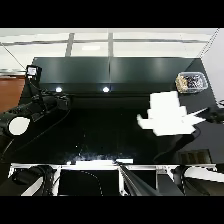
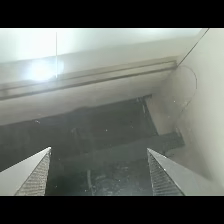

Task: Fold the box and place the chain.

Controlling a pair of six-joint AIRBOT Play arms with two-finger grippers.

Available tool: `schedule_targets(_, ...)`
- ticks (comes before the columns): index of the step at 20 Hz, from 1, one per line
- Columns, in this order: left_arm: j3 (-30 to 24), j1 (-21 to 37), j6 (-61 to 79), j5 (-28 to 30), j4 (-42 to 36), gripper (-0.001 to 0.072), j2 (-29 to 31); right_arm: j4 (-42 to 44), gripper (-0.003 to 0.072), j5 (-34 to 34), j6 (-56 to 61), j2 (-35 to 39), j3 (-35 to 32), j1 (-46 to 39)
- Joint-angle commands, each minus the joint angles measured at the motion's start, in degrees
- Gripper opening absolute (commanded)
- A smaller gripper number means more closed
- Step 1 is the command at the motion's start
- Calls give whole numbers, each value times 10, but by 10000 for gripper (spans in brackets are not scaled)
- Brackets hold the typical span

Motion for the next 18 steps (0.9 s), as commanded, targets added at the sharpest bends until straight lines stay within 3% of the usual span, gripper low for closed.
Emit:
schedule_targets(1,0,0,0,-15,-14,702,-1,130,17,-21,-41,39,-98,81)
schedule_targets(6,-1,-16,0,-46,-97,703,-25,357,17,-155,-186,161,-276,259)
schedule_targets(9,0,-61,0,-60,-116,702,-67,402,17,-286,-221,235,-352,361)
schedule_targets(12,15,-55,26,-83,-231,698,-132,401,17,-327,-223,247,-378,447)
schedule_targets(15,49,3,244,-242,-464,698,-234,403,17,-357,-222,247,-379,507)
schedule_targets(16,53,16,302,-280,-510,698,-268,404,17,-358,-222,247,-379,518)
schedule_targets(18,57,38,306,-279,-510,699,-312,406,17,-356,-222,247,-379,530)
